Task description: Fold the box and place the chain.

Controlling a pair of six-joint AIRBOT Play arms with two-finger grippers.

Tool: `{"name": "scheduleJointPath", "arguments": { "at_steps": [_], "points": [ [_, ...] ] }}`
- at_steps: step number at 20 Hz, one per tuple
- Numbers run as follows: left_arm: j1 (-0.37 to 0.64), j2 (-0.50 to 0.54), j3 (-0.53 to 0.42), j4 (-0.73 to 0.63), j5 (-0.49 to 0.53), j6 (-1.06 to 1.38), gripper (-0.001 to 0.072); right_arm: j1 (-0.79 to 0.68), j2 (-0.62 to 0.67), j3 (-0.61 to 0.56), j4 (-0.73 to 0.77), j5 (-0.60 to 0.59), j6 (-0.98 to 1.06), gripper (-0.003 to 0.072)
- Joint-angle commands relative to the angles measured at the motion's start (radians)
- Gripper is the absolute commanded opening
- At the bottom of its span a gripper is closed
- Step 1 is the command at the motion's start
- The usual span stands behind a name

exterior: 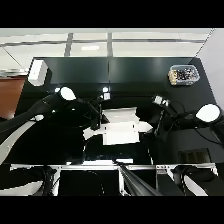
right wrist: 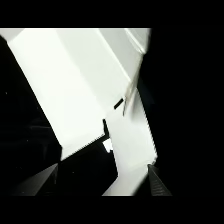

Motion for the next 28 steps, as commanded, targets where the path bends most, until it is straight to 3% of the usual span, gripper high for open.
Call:
{"name": "scheduleJointPath", "arguments": {
  "at_steps": [1,4,16,20,28],
  "points": [
    [-0.022,-0.033,0.0,0.045,0.079,0.069,0.0023,0.089,-0.002,-0.059,-0.019,-0.13,-0.144,0.0639],
    [-0.022,-0.059,0.0,0.045,0.089,0.068,0.0023,0.17,-0.009,-0.095,-0.02,-0.215,-0.244,0.064],
    [0.005,-0.076,0.0,0.055,0.091,0.061,0.0023,0.222,-0.097,-0.095,-0.096,-0.251,-0.26,0.0639],
    [0.009,-0.077,0.0,0.043,0.116,0.056,0.0024,0.285,-0.125,-0.095,0.031,-0.395,-0.261,0.064],
    [0.007,-0.077,0.0,0.043,0.109,0.056,0.0024,0.335,-0.199,-0.095,0.019,-0.423,-0.269,0.064]
  ]
}}
